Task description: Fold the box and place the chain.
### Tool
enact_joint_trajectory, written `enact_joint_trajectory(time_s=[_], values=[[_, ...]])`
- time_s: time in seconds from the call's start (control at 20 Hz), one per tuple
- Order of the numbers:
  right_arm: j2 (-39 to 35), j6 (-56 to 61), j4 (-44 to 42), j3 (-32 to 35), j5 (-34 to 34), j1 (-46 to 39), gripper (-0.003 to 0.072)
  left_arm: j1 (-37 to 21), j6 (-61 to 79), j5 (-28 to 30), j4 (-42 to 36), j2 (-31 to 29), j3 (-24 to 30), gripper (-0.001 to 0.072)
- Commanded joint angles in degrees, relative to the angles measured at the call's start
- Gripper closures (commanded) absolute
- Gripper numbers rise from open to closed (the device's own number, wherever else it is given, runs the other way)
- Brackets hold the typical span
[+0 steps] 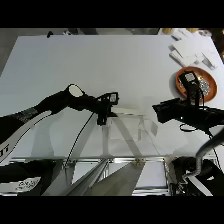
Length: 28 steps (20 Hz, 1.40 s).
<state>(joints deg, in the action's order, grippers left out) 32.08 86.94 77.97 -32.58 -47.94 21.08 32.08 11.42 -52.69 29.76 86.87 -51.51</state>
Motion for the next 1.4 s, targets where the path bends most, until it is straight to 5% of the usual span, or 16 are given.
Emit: enact_joint_trajectory(time_s=[0.0, 1.35], values=[[-0.04, -0.39, 0.9, -0.7, -2.43, 0.02, 0.0283, 1.36, 1.68, 3.69, 0.28, 0.74, -0.02, 0.0706], [0.02, -0.37, 0.66, -0.68, -2.38, 0.02, 0.0287, 1.64, 3.76, 5.79, -2.25, 5.9, 0.0, 0.0701]])
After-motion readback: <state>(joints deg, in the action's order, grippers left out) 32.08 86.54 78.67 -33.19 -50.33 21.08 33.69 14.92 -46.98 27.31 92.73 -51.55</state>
